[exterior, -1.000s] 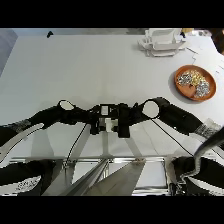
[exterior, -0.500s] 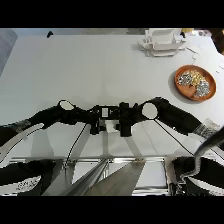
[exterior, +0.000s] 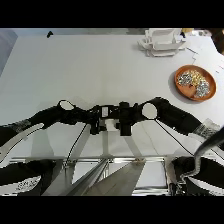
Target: Fold the box and place the chain.
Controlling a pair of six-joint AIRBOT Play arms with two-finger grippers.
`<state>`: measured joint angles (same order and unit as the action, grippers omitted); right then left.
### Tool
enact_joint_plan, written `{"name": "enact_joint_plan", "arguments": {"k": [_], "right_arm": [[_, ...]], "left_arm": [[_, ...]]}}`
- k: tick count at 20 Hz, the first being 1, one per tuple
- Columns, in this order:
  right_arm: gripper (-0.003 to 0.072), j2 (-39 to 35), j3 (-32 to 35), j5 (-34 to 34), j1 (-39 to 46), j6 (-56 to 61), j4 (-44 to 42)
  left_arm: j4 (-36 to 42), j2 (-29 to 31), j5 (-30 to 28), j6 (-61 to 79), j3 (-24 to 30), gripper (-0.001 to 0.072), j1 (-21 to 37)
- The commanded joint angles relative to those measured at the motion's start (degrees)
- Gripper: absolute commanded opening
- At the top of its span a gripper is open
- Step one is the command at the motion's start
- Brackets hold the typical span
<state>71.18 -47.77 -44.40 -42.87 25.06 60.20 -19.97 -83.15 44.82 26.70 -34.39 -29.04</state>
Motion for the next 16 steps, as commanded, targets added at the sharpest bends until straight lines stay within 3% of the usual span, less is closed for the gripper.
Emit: {"name": "enact_joint_plan", "arguments": {"k": [1, 7, 8, 9, 16], "right_arm": [[0.0295, -0.6, 0.0, 0.6, 0.0, 0.5, 0.7], [0.0292, -2.1, 0.0, 0.9, 0.0, 1.9, 3.2], [0.0237, -2.1, 0.0, 0.9, 0.0, 1.9, 3.2], [0.0119, -2.1, 0.0, 0.9, 0.0, 1.9, 3.2], [0.0114, -2.7, 0.0, 1.8, 0.0, 2.2, 3.2]], "left_arm": [[0.0, 0.0, 0.0, 0.0, 0.0, 0.0271, 0.0], [0.0, 0.0, 0.0, 0.0, 0.0, 0.0271, 0.0], [0.0, 0.0, 0.0, 0.0, 0.0, 0.0271, 0.0], [0.0, 0.0, 0.0, 0.0, 0.0, 0.0271, 0.0], [0.0, 0.0, 0.0, 0.0, 0.0, 0.0271, 0.0]]}}
